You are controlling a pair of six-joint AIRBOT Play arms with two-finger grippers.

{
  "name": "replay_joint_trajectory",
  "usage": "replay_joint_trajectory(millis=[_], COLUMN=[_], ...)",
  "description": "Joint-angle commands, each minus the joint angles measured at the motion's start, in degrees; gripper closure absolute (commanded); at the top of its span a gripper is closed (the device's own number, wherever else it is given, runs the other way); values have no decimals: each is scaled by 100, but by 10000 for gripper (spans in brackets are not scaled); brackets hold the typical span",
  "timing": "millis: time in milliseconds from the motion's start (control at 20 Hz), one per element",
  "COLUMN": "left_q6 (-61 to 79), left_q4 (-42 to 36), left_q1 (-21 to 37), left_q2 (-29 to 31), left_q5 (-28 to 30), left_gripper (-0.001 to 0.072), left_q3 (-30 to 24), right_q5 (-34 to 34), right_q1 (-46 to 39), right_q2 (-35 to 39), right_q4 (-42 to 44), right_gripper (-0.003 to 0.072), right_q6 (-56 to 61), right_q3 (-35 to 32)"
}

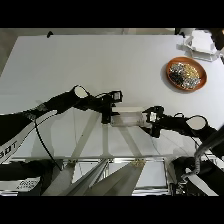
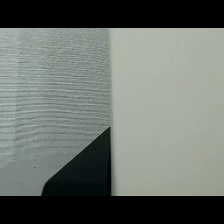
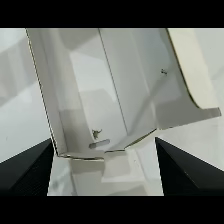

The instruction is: Fold the box and place the chain.

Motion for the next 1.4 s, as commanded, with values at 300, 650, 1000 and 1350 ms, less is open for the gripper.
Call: replay_joint_trajectory(millis=[300,650,1000,1350], left_q6=[2,2,2,2], left_q4=[2,2,2,2], left_q1=[-4,-4,-2,-2], left_q2=[-2,-2,-2,-2], left_q5=[-2,0,0,0], left_gripper=[701,701,701,701], left_q3=[-2,-2,-2,0], right_q5=[319,459,577,570], right_q1=[-258,-258,-251,-37], right_q2=[-767,-1161,-1569,-1976], right_q4=[267,798,824,1038], right_gripper=[15,17,42,100], right_q6=[-417,-1519,-1523,-1818], right_q3=[280,330,413,485])
